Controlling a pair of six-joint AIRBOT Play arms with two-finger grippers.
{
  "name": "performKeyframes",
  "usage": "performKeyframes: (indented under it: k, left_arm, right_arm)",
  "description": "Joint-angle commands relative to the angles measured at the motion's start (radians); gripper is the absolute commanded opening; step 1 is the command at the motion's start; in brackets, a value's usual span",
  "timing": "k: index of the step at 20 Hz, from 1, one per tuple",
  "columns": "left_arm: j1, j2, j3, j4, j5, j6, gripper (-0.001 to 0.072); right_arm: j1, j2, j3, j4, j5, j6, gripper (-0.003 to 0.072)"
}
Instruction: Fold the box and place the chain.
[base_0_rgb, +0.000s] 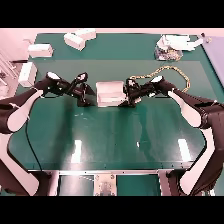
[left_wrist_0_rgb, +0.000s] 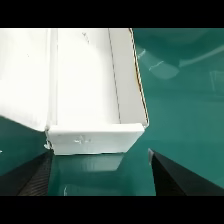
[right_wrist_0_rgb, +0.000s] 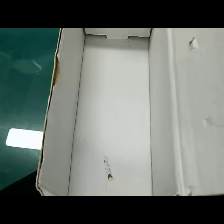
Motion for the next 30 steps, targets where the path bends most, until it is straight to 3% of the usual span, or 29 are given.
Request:
performKeyframes:
  k: [1,18,24,30]
  left_arm:
    - [0.0,-0.029,0.0,-0.046,-0.001,0.032,0.072]
    - [0.0,-0.072,0.013,-0.136,0.044,0.086,0.072]
    - [-0.012,-0.073,0.016,-0.126,0.027,0.084,0.072]
    - [-0.042,-0.077,0.016,-0.105,0.076,0.093,0.072]
  right_arm:
    - [0.0,0.001,0.0,0.0,0.0,0.0,0.0591]
    - [0.0,0.001,0.0,0.0,0.0,0.0,0.0591]
    - [0.0,0.001,0.0,0.0,0.0,0.0,0.0591]
    - [0.0,0.001,0.0,0.0,0.0,0.0,0.0591]
